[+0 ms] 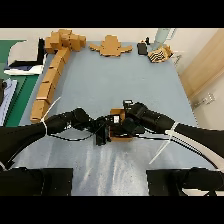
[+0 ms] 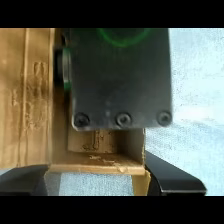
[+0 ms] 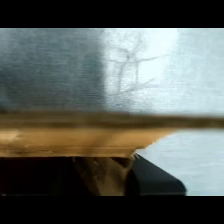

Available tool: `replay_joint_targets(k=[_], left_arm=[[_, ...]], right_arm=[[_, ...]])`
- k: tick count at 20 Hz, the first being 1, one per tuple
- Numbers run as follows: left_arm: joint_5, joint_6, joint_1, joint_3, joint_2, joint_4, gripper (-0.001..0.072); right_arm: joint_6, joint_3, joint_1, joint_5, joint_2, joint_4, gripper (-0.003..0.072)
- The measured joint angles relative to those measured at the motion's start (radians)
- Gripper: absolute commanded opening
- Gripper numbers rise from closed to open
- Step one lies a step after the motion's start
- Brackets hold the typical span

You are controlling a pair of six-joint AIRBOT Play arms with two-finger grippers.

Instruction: Fold the box.

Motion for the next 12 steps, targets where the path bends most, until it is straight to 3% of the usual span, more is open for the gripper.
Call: replay_joint_targets(k=[2, 7, 8, 9, 10, 12], left_arm=[[0.001, 0.0, 0.0, 0.0, 0.0, 0.0, 0.0322], [0.002, -0.001, 0.0, 0.0, 0.0, -0.003, 0.0322], [0.002, -0.001, 0.0, 0.0, 0.0, -0.003, 0.0322], [0.002, -0.002, 0.0, 0.0, 0.0, -0.004, 0.0322], [0.002, -0.003, 0.0, 0.0, 0.0, -0.005, 0.0323], [0.002, -0.003, 0.0, 0.0, 0.0, -0.005, 0.0322]], right_arm=[[0.026, 0.01, 0.005, -0.034, -0.01, -0.028, 0.0014], [0.047, 0.027, 0.012, -0.069, -0.018, -0.062, 0.0007], [0.045, 0.029, 0.013, -0.073, -0.018, -0.066, 0.012], [0.042, 0.029, 0.014, -0.075, -0.015, -0.068, 0.0369], [0.039, 0.029, 0.014, -0.084, -0.011, -0.075, 0.0443], [0.035, 0.031, 0.014, -0.09, 0.005, -0.078, 0.0442]])
